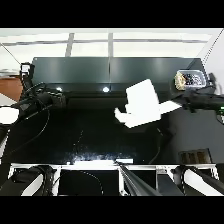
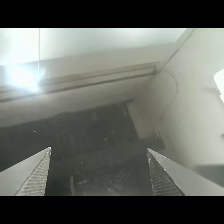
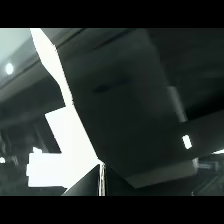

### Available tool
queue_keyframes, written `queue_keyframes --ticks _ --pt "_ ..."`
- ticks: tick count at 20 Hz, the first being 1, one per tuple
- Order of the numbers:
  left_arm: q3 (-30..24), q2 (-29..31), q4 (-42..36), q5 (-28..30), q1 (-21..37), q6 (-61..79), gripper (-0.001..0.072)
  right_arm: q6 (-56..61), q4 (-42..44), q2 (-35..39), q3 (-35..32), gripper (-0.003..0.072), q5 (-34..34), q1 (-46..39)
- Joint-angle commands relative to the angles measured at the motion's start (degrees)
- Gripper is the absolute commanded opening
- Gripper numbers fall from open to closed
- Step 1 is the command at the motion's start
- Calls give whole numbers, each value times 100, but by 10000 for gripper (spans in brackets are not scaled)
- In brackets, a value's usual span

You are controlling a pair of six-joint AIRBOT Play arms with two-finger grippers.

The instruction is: Fold the box and place the chain.

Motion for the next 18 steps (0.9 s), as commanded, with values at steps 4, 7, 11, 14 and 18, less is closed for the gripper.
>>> queue_keyframes --ticks 4,7,11,14,18 --pt "-2 -376 -157 -1189 4 -1224 709 -710 520 671 -612 39 -1576 2433" --pt "-2 -1003 -774 -2295 4 -1121 709 -1014 629 944 -964 38 -2031 3136" --pt "7 -2124 -1506 -2677 323 -310 709 -1045 566 992 -1147 38 -2177 3729" --pt "11 -3082 -2828 -3604 426 1320 709 -1040 590 992 -1154 39 -2225 3810" --pt "195 -3967 -3202 -3576 120 1812 709 -997 592 992 -1154 39 -2218 3810"
